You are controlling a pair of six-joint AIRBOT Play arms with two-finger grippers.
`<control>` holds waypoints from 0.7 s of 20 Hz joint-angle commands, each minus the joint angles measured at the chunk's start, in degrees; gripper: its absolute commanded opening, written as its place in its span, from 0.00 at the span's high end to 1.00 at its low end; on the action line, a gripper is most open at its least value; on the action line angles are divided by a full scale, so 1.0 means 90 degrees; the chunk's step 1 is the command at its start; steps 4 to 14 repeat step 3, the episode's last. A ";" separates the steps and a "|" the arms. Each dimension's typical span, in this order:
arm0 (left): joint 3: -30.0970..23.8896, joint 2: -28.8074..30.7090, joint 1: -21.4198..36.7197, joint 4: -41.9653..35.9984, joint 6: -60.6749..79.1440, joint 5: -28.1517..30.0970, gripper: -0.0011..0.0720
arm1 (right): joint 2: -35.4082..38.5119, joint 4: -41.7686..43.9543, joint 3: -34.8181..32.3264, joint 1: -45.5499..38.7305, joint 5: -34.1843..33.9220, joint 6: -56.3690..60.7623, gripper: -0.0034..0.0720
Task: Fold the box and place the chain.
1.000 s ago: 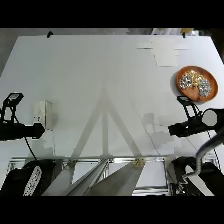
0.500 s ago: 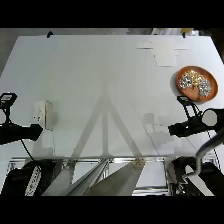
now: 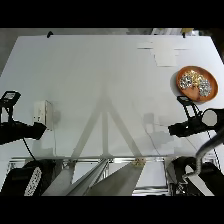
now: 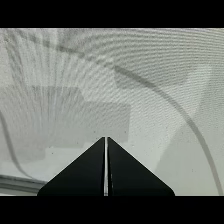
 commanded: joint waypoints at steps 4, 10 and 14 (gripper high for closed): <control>-0.0002 0.0002 -0.0066 0.0005 0.0002 0.0010 0.04 | 0.0005 0.0000 0.0000 -0.0005 0.0002 0.0000 0.93; -0.0002 0.0002 -0.0066 0.0005 0.0002 0.0010 0.04 | 0.0005 0.0000 0.0000 -0.0005 0.0002 0.0000 0.93; -0.0002 0.0002 -0.0066 0.0005 0.0002 0.0010 0.04 | 0.0005 0.0000 0.0000 -0.0005 0.0002 0.0000 0.93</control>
